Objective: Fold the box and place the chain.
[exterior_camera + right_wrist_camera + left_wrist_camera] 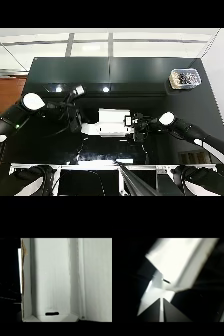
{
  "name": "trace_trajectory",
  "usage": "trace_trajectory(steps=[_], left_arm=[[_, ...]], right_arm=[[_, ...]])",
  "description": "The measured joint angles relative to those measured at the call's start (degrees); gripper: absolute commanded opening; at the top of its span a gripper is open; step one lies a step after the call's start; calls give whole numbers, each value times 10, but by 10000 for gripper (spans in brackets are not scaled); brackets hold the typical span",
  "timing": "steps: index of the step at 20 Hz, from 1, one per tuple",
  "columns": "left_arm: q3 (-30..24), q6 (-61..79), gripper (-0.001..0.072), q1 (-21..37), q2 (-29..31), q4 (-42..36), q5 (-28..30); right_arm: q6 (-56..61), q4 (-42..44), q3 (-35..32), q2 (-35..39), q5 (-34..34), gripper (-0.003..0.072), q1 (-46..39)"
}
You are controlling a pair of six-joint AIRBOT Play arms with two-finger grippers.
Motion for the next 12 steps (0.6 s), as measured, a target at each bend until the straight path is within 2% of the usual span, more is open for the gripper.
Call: trace_trajectory(steps=[1, 4, 11, 12], left_arm=[[-8, 25, 711, -1, 3, 0, -3], [-24, 110, 710, -24, 1, 0, 26], [-35, 212, 677, -96, -44, 27, 124], [-35, 216, 603, -100, -49, 32, 132]], right_arm=[[0, 0, 0, 0, 0, 464, 0], [0, 0, 0, 0, 0, 465, 0], [0, 0, 0, 0, 0, 465, 0], [0, 0, 0, 0, 0, 465, 0]])
